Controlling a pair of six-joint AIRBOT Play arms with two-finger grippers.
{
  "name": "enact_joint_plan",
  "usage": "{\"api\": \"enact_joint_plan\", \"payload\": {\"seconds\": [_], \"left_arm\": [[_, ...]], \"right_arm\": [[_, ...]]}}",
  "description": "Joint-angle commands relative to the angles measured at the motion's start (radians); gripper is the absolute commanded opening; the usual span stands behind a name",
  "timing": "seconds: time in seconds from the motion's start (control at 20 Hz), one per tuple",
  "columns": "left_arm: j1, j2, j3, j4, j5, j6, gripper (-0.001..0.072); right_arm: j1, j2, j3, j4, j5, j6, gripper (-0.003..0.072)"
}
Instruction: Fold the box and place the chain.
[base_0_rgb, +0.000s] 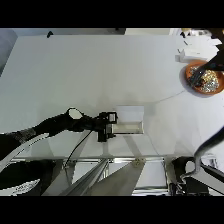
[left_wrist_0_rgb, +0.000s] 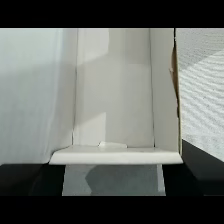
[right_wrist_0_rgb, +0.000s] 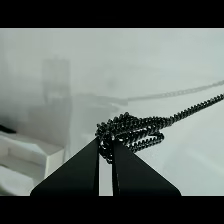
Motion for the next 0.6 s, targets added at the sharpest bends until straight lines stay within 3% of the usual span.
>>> {"api": "enact_joint_plan", "payload": {"seconds": [0.0, 0.55], "left_arm": [[0.001, 0.0, 0.0, 0.0, 0.0, 0.0, 0.0111], [0.001, 0.0, 0.0, 0.0, 0.0, 0.0, 0.0111]], "right_arm": [[0.133, 0.069, -0.06, 0.01, 0.033, -0.003, 0.0018], [0.498, 0.325, -0.373, 0.004, -0.041, 0.002, 0.0018]]}}
